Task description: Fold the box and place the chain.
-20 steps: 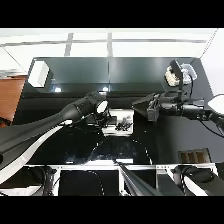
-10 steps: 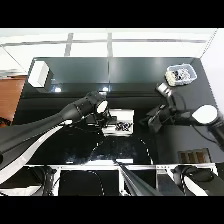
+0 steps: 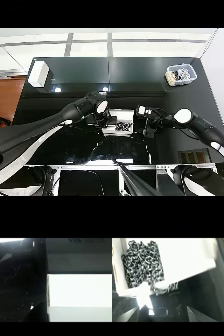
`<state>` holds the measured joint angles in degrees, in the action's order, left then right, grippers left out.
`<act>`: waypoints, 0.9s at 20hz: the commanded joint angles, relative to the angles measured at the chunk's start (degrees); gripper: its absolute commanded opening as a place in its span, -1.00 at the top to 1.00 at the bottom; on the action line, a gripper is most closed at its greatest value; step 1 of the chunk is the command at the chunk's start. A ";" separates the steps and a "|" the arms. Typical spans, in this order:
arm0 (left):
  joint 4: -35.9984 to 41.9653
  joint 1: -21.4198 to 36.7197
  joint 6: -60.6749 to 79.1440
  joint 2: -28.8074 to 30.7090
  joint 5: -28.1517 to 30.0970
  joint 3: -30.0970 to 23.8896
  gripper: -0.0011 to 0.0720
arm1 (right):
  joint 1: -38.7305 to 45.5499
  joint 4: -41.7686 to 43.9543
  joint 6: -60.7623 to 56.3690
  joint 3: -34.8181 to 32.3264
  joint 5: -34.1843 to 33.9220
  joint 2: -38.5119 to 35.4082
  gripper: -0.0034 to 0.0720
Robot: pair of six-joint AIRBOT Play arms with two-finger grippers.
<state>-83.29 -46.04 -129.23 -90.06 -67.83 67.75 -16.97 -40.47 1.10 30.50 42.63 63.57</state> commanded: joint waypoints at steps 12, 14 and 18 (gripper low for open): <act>0.00 0.02 0.02 0.00 0.07 0.02 0.89 | -0.94 5.31 9.49 2.27 2.14 5.31 0.22; 0.00 0.02 0.02 0.00 0.07 0.02 0.89 | -0.96 6.32 9.51 2.27 2.14 5.31 0.22; 0.00 0.02 0.02 0.00 0.04 0.02 0.89 | -0.94 6.38 9.40 2.27 2.78 5.31 0.71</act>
